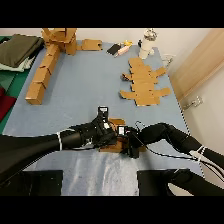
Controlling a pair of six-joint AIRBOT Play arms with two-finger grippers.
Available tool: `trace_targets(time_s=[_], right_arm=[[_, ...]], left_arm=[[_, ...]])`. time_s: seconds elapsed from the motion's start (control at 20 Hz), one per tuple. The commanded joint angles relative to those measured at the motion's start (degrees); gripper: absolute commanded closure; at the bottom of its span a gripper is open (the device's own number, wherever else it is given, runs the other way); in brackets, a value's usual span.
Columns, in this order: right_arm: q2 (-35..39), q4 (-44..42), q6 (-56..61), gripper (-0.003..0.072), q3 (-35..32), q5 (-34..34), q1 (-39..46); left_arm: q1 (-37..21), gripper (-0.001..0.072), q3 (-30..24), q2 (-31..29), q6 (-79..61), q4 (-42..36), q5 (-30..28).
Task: Fold the box.
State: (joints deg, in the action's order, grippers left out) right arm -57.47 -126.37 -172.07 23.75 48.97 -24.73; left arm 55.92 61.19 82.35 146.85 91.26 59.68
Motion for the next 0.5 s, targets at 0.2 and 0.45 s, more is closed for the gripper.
trace_targets(time_s=[0.2,0.45], right_arm=[[0.0,0.0,0.1,0.0188,0.0,0.0,0.0],[0.0,0.0,0.1,0.0188,0.0,0.0,0.0]], left_arm=[[1.2,0.0666,0.3,0.2,0.7,0.2,-0.1],[1.2,0.0153,0.3,-0.2,0.2,-1.5,1.4]])
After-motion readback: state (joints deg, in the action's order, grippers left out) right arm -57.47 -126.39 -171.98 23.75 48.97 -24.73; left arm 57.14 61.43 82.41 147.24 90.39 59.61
